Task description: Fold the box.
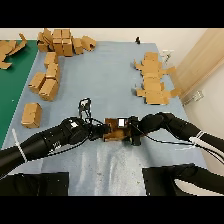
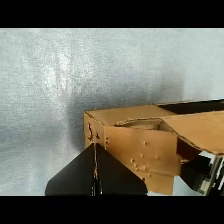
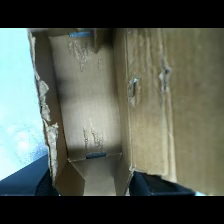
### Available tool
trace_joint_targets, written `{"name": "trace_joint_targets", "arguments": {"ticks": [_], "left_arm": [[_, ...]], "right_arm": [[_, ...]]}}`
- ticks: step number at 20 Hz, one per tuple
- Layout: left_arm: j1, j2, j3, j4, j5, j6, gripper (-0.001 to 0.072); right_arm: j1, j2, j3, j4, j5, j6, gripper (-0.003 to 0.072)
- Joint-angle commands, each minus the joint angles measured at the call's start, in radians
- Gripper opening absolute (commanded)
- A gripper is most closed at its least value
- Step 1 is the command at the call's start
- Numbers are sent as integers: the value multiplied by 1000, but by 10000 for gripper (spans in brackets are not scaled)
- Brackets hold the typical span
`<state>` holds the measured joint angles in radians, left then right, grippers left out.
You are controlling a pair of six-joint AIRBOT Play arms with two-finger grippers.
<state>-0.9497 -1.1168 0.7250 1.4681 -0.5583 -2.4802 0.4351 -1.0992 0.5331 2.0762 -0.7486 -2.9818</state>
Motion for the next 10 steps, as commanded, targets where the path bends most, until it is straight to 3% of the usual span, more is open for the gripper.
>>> {"name": "trace_joint_targets", "arguments": {"ticks": [1, 2, 3, 4, 8, 9, 10], "left_arm": [[3, -1, 3, -18, 1, 8, 15], [2, -1, 3, -25, 2, 14, 79], [2, -1, 3, -40, 2, 28, 317], [2, -1, 3, -51, 1, 31, 356], [2, -1, 3, -55, 0, 31, 355], [2, -1, 3, -55, -2, 31, 308], [3, -1, 3, -55, -11, 33, 140]], "right_arm": [[1, -1, -1, 0, -8, 0, 499], [1, -1, -1, 0, -9, 0, 499], [1, -1, -1, 0, -9, 0, 499], [1, -1, -1, 0, -9, 0, 499], [1, -1, -1, 0, -9, 0, 499], [1, -1, -1, 0, -10, 0, 499], [1, -1, -1, 0, -12, 0, 499]]}}
